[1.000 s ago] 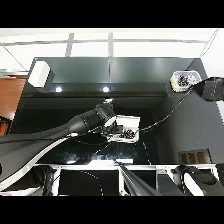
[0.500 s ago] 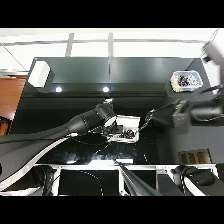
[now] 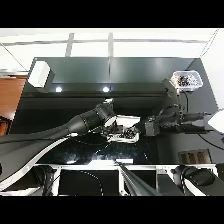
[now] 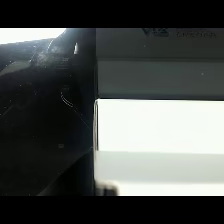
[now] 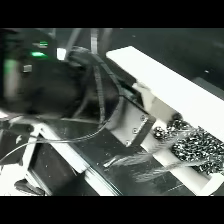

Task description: Fold the box and place the chain.

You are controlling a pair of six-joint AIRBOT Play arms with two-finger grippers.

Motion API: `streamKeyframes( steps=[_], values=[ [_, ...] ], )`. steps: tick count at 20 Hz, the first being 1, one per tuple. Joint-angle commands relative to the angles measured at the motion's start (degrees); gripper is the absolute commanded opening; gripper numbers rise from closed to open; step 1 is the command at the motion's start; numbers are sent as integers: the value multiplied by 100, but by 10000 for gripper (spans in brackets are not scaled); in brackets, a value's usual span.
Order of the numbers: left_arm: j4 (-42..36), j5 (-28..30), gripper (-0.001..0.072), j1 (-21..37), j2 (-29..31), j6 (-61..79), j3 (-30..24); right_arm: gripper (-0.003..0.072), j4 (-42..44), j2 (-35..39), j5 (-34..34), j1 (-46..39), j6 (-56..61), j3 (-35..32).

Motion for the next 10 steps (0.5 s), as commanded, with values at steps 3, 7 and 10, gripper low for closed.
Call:
streamKeyframes(
  steps=[3,7,10],
  values=[
    [0,2,28,2,-2,2,-2,534,-415,-33,48,-527,-323,-219],
    [0,0,27,2,-2,2,-2,534,-1729,-35,-24,-1123,-1547,-280],
    [0,2,28,2,-2,2,-2,709,-1840,-37,-621,-960,-3560,-931]
  ],
)
